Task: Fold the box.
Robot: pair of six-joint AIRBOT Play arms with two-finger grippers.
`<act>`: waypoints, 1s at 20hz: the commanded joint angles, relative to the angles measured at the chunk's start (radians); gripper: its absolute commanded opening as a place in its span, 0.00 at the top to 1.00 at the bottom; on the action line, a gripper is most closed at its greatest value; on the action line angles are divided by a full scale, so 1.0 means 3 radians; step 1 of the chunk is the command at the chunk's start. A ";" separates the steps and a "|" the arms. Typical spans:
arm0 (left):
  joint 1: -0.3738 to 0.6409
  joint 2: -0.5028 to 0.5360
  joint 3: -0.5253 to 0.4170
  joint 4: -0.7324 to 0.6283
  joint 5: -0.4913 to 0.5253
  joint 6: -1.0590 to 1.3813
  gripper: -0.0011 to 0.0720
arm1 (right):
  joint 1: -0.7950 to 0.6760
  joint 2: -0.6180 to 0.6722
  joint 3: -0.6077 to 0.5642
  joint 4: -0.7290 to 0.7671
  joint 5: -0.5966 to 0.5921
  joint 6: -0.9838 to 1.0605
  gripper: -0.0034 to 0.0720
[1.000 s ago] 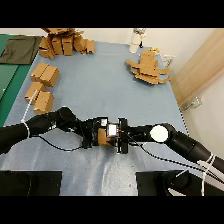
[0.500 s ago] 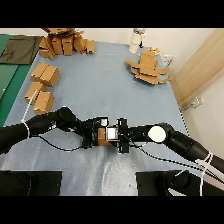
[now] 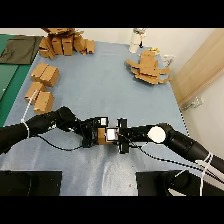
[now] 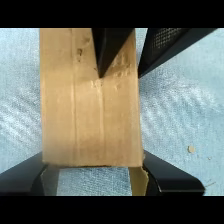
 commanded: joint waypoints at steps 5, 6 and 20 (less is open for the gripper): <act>0.0000 -0.0001 0.0000 0.0001 -0.0031 0.0005 0.55 | -0.0003 0.0072 0.0031 -0.0013 0.0011 0.0015 0.74; 0.0000 -0.0001 0.0000 0.0001 -0.0037 0.0006 0.55 | -0.0003 0.0084 0.0031 -0.0013 0.0013 0.0015 0.74; 0.0000 -0.0001 0.0000 0.0001 -0.0037 0.0006 0.55 | -0.0001 0.0028 0.0025 -0.0006 0.0254 0.0047 0.74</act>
